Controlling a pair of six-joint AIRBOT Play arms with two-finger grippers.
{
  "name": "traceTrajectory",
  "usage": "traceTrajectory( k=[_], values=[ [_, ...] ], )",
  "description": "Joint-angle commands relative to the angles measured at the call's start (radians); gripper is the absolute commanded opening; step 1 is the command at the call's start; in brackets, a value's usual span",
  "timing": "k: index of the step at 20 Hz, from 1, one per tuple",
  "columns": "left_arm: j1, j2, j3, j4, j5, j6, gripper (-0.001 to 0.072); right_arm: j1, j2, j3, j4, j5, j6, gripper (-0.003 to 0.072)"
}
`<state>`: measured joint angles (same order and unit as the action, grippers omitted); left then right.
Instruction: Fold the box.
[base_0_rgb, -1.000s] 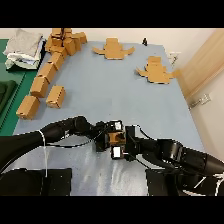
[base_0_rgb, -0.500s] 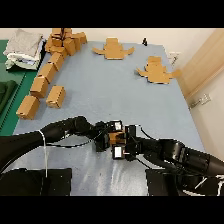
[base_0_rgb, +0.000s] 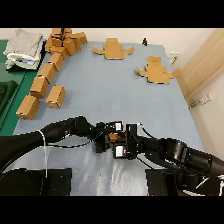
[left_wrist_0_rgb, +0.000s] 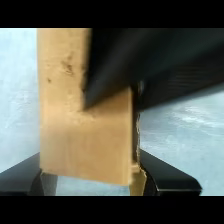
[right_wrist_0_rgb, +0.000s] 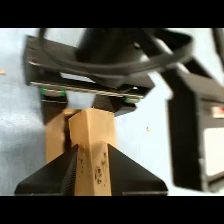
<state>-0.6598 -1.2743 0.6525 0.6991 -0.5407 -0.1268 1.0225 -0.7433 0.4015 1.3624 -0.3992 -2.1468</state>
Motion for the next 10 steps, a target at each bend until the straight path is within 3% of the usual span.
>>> traceTrajectory(
  k=[1,8,9,10],
  values=[
    [0.000,0.000,0.000,0.000,0.009,-0.002,0.0465,-0.001,0.007,0.000,-0.003,-0.001,0.000,0.0277],
    [0.000,0.000,0.001,0.000,0.009,-0.002,0.0464,0.000,0.007,0.000,-0.003,-0.002,0.000,0.0253],
    [0.000,0.000,0.001,0.000,0.009,-0.002,0.0465,0.000,0.007,0.000,0.002,-0.003,0.000,0.0154],
    [0.000,0.000,0.000,0.000,0.009,-0.002,0.0465,0.000,0.007,0.000,0.008,-0.003,0.000,0.0153]
  ],
)
